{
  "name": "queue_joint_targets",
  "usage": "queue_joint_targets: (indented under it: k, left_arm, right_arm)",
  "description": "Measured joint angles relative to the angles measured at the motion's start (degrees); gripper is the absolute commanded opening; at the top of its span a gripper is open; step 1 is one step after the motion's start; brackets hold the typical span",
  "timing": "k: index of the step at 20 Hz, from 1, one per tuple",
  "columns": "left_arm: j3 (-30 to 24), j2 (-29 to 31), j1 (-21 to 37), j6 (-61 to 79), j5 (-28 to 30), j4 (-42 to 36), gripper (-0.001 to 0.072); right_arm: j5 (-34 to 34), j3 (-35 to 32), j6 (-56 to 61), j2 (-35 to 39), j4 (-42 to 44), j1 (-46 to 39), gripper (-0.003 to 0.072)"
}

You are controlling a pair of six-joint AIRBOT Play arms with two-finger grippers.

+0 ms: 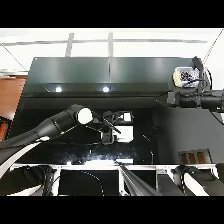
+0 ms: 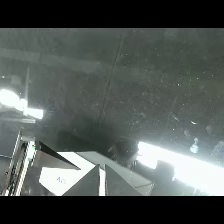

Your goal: Fold the box and place the chain.

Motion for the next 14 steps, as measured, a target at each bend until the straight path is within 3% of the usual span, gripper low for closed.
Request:
queue_joint_targets:
  k: [14]
  left_arm:
    - [0.00, -4.22, -1.01, -0.92, 0.83, 0.83, 0.0711]
  right_arm:
    - [-0.17, 0.00, -0.02, 0.00, 0.00, 0.00, 0.0046]
